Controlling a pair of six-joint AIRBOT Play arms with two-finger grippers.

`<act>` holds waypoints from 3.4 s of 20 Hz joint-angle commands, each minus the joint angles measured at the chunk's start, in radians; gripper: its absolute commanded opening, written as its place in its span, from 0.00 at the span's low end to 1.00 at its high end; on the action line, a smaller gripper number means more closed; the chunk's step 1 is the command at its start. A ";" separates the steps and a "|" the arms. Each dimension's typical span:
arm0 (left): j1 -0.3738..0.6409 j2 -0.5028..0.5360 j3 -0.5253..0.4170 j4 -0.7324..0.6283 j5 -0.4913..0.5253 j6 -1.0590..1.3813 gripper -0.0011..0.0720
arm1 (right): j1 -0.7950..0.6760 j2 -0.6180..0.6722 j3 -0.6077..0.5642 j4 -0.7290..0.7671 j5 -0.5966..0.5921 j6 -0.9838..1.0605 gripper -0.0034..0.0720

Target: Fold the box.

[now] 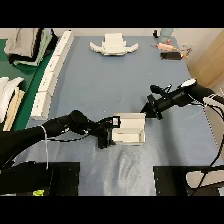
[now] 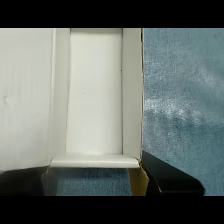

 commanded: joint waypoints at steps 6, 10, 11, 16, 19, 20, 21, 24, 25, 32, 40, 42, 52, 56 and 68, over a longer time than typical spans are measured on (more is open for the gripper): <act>0.000 0.001 0.000 0.000 0.000 0.000 0.65 | 0.233 0.071 0.010 -0.212 -0.015 -0.182 0.05; 0.000 0.001 0.000 0.000 0.000 0.000 0.65 | 0.367 0.180 0.000 -0.372 -0.243 -0.190 0.05; 0.000 0.001 0.000 0.000 0.000 0.000 0.65 | 0.395 0.198 0.000 -0.380 -0.267 -0.195 0.05; 0.000 0.001 0.000 0.000 0.000 0.000 0.65 | 0.558 0.289 -0.035 -0.521 -0.478 -0.241 0.05; 0.000 0.001 0.000 0.000 0.000 0.000 0.65 | 0.666 0.361 -0.122 -0.546 -0.617 -0.268 0.05; 0.000 0.001 0.000 0.000 0.000 0.000 0.65 | 0.702 0.389 -0.159 -0.560 -0.653 -0.276 0.05; 0.000 0.001 0.000 0.000 0.000 0.000 0.65 | 0.732 0.420 -0.195 -0.575 -0.682 -0.280 0.05; 0.000 0.001 0.000 0.000 0.000 0.000 0.65 | 0.811 0.538 -0.307 -0.614 -0.799 -0.283 0.05; 0.000 0.001 0.000 0.000 0.000 0.000 0.65 | 0.832 0.577 -0.337 -0.627 -0.846 -0.283 0.05; 0.000 0.001 0.000 0.000 0.000 0.000 0.65 | 0.871 0.764 -0.437 -0.785 -0.963 -0.283 0.05; 0.000 0.001 0.000 0.000 0.000 0.000 0.65 | 0.871 0.795 -0.448 -0.797 -0.979 -0.304 0.55; 0.000 0.001 0.000 0.000 0.000 0.000 0.65 | 0.886 0.798 -0.448 -0.799 -0.959 -0.311 0.57; 0.000 0.001 0.000 0.000 0.000 0.000 0.65 | 0.885 0.793 -0.514 -0.848 -1.023 -0.485 0.82; 0.000 0.001 0.000 0.000 0.000 0.000 0.65 | 0.885 0.750 -0.514 -0.902 -1.040 -0.485 0.82; 0.000 0.001 0.000 0.000 0.000 0.000 0.65 | 0.885 0.778 -0.510 -0.951 -1.094 -0.504 0.82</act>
